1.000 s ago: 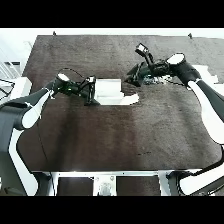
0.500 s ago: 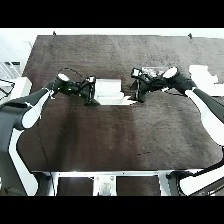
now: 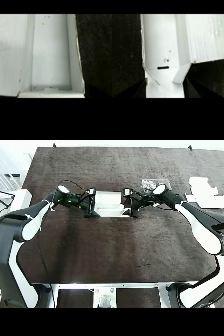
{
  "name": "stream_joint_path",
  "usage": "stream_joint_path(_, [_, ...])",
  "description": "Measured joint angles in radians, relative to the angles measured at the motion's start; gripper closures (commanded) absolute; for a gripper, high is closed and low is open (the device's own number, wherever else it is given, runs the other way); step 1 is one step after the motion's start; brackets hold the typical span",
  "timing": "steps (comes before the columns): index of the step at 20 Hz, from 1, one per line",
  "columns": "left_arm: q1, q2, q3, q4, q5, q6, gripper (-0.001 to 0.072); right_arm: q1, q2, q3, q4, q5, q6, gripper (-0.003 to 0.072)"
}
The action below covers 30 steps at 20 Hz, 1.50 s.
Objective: Fold the box and place the chain.
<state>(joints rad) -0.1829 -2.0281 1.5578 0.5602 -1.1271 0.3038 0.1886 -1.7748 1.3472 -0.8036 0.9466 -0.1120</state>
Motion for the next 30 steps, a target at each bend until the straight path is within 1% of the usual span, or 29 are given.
stream_joint_path(1, [0.0, 0.0, 0.0, 0.0, 0.0, 0.0, 0.0247, 0.002, -0.002, 0.0, 0.004, -0.003, 0.0, 0.0317])
stream_joint_path(3, [0.0, 0.0, 0.0, 0.0, 0.0, 0.0, 0.0247, 0.01, -0.003, 0.001, 0.015, -0.01, -0.003, 0.0382])
stream_joint_path(4, [0.0, 0.0, 0.0, 0.0, 0.0, 0.0, 0.0247, 0.015, -0.004, 0.001, 0.019, -0.011, -0.003, 0.0403])
stream_joint_path(6, [0.0, 0.0, 0.0, 0.0, 0.0, 0.0, 0.0247, 0.029, -0.005, 0.001, 0.027, -0.016, -0.004, 0.0406])
stream_joint_path(7, [0.0, 0.0, 0.0, 0.002, -0.001, 0.0, 0.0247, 0.037, -0.005, 0.001, 0.032, -0.017, -0.004, 0.0425])
stream_joint_path(16, [0.0, 0.0, 0.0, 0.002, 0.001, 0.001, 0.0247, 0.084, -0.014, 0.001, 0.068, -0.079, -0.005, 0.0417])
stream_joint_path(17, [0.0, 0.0, 0.0, 0.001, 0.001, 0.001, 0.0247, 0.086, -0.017, 0.001, 0.069, -0.085, -0.005, 0.0387])
stream_joint_path(18, [0.0, 0.0, 0.0, 0.0, 0.001, 0.001, 0.0247, 0.087, -0.019, 0.001, 0.07, -0.088, -0.005, 0.0298])
stream_joint_path(19, [0.0, 0.0, 0.0, 0.0, 0.001, 0.001, 0.0247, 0.088, -0.02, 0.001, 0.071, -0.091, -0.005, 0.025])
stream_joint_path(20, [0.0, 0.0, 0.0, 0.0, 0.001, 0.001, 0.0247, 0.089, -0.021, 0.001, 0.071, -0.095, -0.005, 0.0247])
stream_joint_path(21, [0.0, 0.0, 0.0, 0.0, 0.001, 0.0, 0.0247, 0.089, -0.022, 0.001, 0.071, -0.098, -0.005, 0.0144])
stream_joint_path(22, [0.0, 0.0, 0.0, 0.0, 0.002, 0.0, 0.0247, 0.089, -0.023, 0.001, 0.071, -0.1, -0.005, 0.0077])
stream_joint_path(25, [0.0, 0.0, 0.0, -0.001, 0.003, 0.0, 0.0247, 0.09, -0.023, 0.001, 0.071, -0.108, -0.005, 0.0078])
stream_joint_path(26, [0.0, 0.0, 0.0, -0.001, 0.003, 0.0, 0.0247, 0.089, -0.023, 0.001, 0.07, -0.109, -0.005, 0.0157])
stream_joint_path(27, [0.0, 0.0, 0.0, -0.001, 0.003, -0.001, 0.0247, 0.089, -0.023, 0.001, 0.07, -0.113, -0.005, 0.0374])
stream_joint_path(29, [0.0, 0.0, 0.0, -0.002, -0.001, -0.003, 0.0247, 0.083, -0.02, 0.001, 0.059, -0.118, 0.007, 0.0616])
stream_joint_path(30, [0.0, 0.0, 0.0, -0.002, -0.003, -0.003, 0.0247, 0.078, -0.014, 0.001, 0.047, -0.112, 0.021, 0.0668])
